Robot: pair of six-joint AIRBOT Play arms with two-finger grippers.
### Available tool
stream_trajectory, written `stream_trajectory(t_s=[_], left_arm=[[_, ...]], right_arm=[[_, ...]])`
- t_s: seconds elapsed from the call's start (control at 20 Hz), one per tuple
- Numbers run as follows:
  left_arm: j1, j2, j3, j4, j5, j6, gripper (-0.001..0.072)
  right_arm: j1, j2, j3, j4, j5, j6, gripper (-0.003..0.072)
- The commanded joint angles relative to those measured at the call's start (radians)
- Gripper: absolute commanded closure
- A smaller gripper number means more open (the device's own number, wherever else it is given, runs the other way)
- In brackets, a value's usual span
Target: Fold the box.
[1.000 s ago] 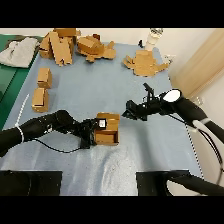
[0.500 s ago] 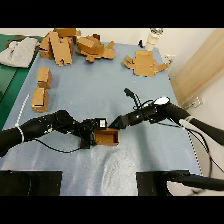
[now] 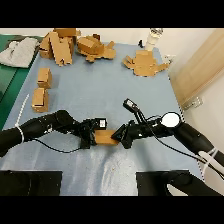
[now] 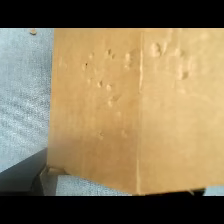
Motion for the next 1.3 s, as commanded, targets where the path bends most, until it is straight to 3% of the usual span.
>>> stream_trajectory(t_s=[0.0, 0.1, 0.25, 0.3, 0.45, 0.5, 0.75, 1.25], left_arm=[[0.001, 0.0, 0.001, 0.0, 0.0, 0.0, 0.0307], [0.001, 0.0, 0.001, 0.0, 0.0, 0.0, 0.0307], [0.001, 0.0, 0.001, 0.0, 0.0, 0.0, 0.0307], [0.001, 0.0, 0.001, 0.0, 0.0, 0.0, 0.0307], [0.001, 0.0, 0.001, 0.0, 0.0, 0.0, 0.0307], [0.001, 0.0, 0.001, 0.0, 0.0, 0.0, 0.0308], [0.001, 0.0, 0.001, 0.0, 0.0, 0.0, 0.0308], [0.001, 0.0, 0.001, 0.0, 0.0, 0.0, 0.0307]], right_arm=[[0.087, 0.062, -0.017, -0.119, -0.104, -0.003, 0.0581], [0.153, 0.064, -0.017, -0.201, -0.132, 0.013, 0.058], [0.228, 0.064, -0.016, -0.266, -0.205, 0.038, 0.0478], [0.241, 0.064, -0.015, -0.269, -0.22, 0.036, 0.0398], [0.254, 0.064, -0.013, -0.304, -0.234, 0.011, 0.0365], [0.254, 0.064, -0.013, -0.329, -0.238, 0.007, 0.0263], [0.254, 0.061, -0.013, -0.349, -0.254, -0.151, 0.0224], [0.265, 0.006, -0.013, -0.38, -0.278, -0.164, 0.0225]])
